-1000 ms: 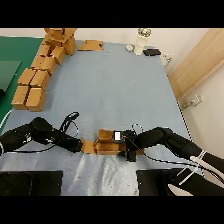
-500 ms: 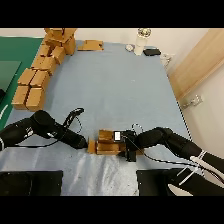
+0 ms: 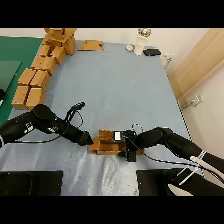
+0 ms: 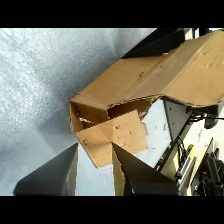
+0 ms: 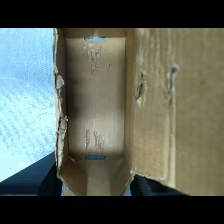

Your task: Fold the box.

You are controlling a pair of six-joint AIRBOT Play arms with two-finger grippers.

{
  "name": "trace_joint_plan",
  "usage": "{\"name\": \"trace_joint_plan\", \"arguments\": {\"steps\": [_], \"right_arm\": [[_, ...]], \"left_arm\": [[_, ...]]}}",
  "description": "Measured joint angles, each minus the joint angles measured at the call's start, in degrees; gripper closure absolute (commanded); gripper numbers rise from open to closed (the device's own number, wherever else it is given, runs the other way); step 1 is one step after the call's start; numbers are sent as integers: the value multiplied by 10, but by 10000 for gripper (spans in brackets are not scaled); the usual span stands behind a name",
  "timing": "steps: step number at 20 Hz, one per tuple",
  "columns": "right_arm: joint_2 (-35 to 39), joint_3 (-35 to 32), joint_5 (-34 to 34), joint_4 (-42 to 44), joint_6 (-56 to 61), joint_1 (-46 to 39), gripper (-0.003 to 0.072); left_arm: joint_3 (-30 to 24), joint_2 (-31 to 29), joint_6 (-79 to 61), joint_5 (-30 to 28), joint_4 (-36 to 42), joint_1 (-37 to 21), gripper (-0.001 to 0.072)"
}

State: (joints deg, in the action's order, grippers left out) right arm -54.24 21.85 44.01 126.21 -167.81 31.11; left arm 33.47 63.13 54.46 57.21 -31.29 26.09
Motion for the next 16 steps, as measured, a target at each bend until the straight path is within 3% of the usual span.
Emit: {"name": "trace_joint_plan", "arguments": {"steps": [4, 6, 16], "right_arm": [[0, 0, 0, 0, 0, 0, 184], [0, 0, 0, 0, 0, 0, 185], [0, 0, 0, 0, 0, 0, 184]], "left_arm": [[1, 0, 12, 9, 9, 0, 403], [1, 2, 16, 12, 14, 2, 220], [5, 26, 21, -14, 55, 40, 221]]}}
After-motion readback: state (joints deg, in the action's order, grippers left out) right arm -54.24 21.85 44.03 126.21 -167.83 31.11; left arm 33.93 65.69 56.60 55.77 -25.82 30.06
